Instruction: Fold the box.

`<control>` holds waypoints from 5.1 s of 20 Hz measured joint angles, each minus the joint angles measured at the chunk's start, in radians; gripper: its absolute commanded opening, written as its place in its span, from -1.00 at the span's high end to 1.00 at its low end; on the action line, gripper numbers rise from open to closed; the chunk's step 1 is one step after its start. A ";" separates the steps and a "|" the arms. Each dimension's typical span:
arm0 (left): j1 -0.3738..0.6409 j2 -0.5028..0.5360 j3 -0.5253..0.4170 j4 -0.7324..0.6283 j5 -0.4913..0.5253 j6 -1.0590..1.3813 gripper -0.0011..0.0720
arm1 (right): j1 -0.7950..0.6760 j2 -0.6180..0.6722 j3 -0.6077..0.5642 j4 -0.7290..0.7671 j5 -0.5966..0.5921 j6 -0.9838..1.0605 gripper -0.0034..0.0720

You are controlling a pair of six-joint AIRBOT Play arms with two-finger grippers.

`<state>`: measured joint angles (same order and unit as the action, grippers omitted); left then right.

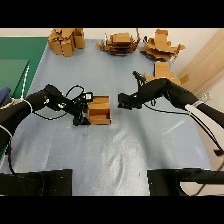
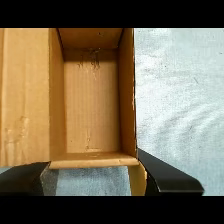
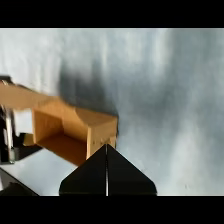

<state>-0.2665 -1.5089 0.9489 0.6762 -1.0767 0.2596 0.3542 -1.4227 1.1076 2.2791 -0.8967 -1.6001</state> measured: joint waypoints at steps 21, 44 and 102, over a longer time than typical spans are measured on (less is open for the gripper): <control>0.000 0.000 0.000 0.000 -0.020 -0.036 0.79 | 0.032 -0.329 0.385 0.376 -0.445 -0.917 0.90; 0.000 0.000 0.000 0.000 -0.027 -0.051 0.79 | 0.057 -0.210 0.117 0.401 -0.235 -1.358 -0.02; 0.000 0.000 0.000 -0.001 -0.023 -0.051 0.79 | 0.188 -0.095 0.116 0.093 -0.098 -1.384 -0.48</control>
<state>-0.2665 -1.5089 0.9489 0.6754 -1.0992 0.2081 0.5426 -1.5177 1.2236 2.3726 -0.9951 -2.9845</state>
